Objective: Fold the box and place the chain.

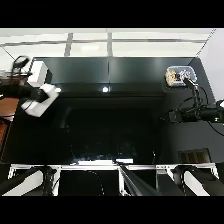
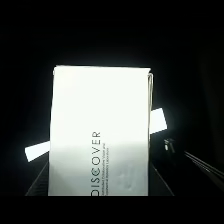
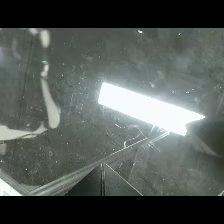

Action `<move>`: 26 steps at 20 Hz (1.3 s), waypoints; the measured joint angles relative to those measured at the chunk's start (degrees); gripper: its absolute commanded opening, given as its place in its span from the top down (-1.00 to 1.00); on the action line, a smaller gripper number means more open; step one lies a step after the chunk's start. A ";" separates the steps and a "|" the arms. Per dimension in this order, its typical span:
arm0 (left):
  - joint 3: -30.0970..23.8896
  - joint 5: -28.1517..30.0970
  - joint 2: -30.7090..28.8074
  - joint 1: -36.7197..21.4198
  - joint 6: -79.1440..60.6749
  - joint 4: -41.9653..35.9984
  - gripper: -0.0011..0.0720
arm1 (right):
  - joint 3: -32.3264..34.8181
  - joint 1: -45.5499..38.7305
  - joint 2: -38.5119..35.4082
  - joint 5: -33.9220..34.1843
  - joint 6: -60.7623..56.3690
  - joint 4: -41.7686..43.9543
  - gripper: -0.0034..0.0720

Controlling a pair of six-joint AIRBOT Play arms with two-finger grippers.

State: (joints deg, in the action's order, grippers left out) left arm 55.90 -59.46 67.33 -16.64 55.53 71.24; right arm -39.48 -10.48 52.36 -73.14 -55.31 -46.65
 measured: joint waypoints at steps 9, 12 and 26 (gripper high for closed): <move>0.94 9.27 6.71 -8.90 4.44 4.61 0.05 | 0.00 0.00 0.00 1.27 -0.68 0.09 0.87; 4.39 11.47 11.87 -7.61 4.66 4.33 0.06 | 0.00 0.00 0.00 1.68 -0.92 0.09 0.87; 22.67 13.70 23.58 -4.35 8.79 4.37 -0.98 | 0.00 0.28 0.00 3.98 -3.23 0.09 0.87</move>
